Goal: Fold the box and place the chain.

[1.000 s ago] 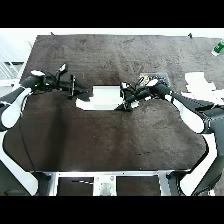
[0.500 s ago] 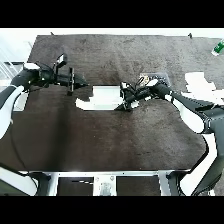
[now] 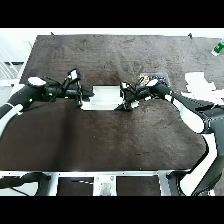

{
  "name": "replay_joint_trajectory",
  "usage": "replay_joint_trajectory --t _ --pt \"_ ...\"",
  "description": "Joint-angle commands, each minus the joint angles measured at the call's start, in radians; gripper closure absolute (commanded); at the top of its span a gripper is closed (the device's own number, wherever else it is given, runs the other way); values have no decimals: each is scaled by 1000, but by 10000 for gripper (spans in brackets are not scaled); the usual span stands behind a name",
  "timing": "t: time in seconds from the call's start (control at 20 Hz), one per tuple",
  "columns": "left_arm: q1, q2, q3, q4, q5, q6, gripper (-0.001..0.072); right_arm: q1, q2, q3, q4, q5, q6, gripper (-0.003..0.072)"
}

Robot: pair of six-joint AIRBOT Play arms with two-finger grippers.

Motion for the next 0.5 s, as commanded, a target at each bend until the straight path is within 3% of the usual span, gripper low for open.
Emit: replay_joint_trajectory --t 0.0,0.2,0.45 --pt "-50 -10 -42 -67 141 -51 693 1 0 0 0 0 0 134" --pt "-53 -78 5 -84 151 -81 692 1 0 0 0 0 0 134" --pt "-53 -194 167 -79 150 -130 691 1 0 0 0 0 0 134"
